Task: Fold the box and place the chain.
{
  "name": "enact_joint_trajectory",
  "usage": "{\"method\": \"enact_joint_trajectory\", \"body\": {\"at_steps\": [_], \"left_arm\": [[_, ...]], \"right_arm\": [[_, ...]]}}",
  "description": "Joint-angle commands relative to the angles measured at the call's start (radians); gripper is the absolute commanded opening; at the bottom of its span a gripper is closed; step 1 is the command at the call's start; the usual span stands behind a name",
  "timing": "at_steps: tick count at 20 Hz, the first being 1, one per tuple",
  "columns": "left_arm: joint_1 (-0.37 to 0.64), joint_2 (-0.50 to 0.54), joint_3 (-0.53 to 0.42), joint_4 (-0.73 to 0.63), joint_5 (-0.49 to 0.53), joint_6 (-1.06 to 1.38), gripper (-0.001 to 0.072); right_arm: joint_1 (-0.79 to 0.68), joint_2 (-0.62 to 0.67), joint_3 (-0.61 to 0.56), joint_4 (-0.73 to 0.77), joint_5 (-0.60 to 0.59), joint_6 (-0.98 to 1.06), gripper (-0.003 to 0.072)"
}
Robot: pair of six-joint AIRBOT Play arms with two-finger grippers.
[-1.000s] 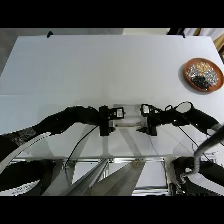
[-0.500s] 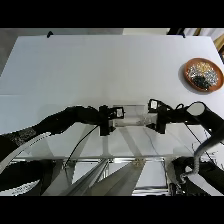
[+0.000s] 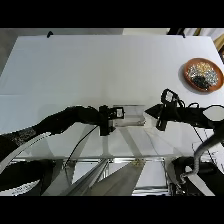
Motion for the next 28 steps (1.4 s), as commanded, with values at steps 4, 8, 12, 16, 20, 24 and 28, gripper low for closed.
{"method": "enact_joint_trajectory", "body": {"at_steps": [4, 8, 12, 16, 20, 24, 28], "left_arm": [[0.000, 0.000, 0.000, 0.000, 0.002, 0.000, 0.0211], [0.000, 0.000, 0.000, 0.000, 0.001, 0.000, 0.0211], [0.000, 0.000, 0.000, 0.001, 0.001, 0.000, 0.0211], [0.000, 0.000, 0.000, 0.000, 0.001, 0.000, 0.0211], [0.000, 0.000, 0.000, 0.000, 0.002, 0.000, 0.0211], [0.000, 0.000, 0.000, 0.000, 0.002, 0.000, 0.0211], [0.000, 0.000, 0.000, 0.000, 0.002, 0.000, 0.0211]], "right_arm": [[0.183, -0.222, 0.000, 0.142, -0.324, 0.000, 0.0013], [0.200, -0.326, 0.000, 0.122, -0.418, 0.003, 0.0013], [0.201, -0.332, 0.000, 0.075, -0.422, 0.003, 0.0013], [0.201, -0.269, 0.000, 0.075, -0.404, 0.004, 0.0013], [0.201, -0.072, 0.000, -0.006, -0.349, 0.004, 0.0011], [0.192, 0.037, 0.000, -0.246, -0.133, 0.004, 0.0011], [0.117, 0.032, -0.002, -0.416, 0.027, 0.001, 0.0069]]}}
